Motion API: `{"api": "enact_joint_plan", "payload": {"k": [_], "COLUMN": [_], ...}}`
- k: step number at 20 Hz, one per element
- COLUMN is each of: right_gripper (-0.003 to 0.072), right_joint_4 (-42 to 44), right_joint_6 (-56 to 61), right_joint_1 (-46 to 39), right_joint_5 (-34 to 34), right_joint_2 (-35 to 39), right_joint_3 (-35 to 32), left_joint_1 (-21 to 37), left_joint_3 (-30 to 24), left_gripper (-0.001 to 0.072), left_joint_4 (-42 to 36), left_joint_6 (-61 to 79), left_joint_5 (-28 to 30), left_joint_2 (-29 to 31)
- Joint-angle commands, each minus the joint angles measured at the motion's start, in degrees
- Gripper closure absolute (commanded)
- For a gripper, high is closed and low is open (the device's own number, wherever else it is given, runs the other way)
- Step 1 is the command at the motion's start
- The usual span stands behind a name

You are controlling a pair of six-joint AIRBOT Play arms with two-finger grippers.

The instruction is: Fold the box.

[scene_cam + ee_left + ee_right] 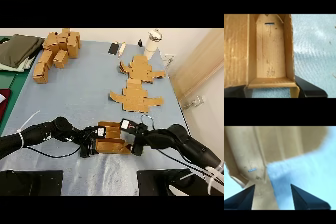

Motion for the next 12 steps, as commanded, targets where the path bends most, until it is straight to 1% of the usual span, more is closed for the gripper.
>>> {"api": "enact_joint_plan", "payload": {"k": [1, 4, 5, 7, 8, 10, 12], "right_gripper": [-0.0024, -0.0024, -0.0024, -0.0024, -0.0024, -0.0024, -0.0024], "right_joint_4": [-1.92, 7.89, 11.69, 17.25, 18.78, 19.06, 19.04], "right_joint_6": [20.76, 24.65, 25.49, 28.22, 32.59, 45.20, 53.40], "right_joint_1": [0.02, 0.04, 0.04, 0.04, 0.04, 0.04, 0.04], "right_joint_5": [-6.64, -14.69, -16.35, -17.33, -17.35, -17.29, -16.98], "right_joint_2": [9.16, 15.96, 18.01, 21.11, 22.36, 23.43, 23.30], "right_joint_3": [0.04, 0.04, 0.04, 0.02, 0.02, 0.02, 0.02], "left_joint_1": [0.02, 0.02, 0.02, 0.02, 0.02, 0.02, 0.02], "left_joint_3": [0.04, 0.04, 0.04, 0.04, 0.04, 0.04, 0.04], "left_gripper": [0.0111, 0.0111, 0.0111, 0.0111, 0.0111, 0.0111, 0.0111], "left_joint_4": [0.00, 0.00, 0.02, 0.00, 0.00, 0.02, 0.00], "left_joint_6": [0.02, 0.02, 0.02, 0.02, 0.02, 0.02, 0.02], "left_joint_5": [-0.04, -0.04, -0.04, -0.02, -0.07, -0.04, -0.13], "left_joint_2": [-0.02, -0.02, -0.02, -0.02, -0.02, -0.02, -0.02]}}
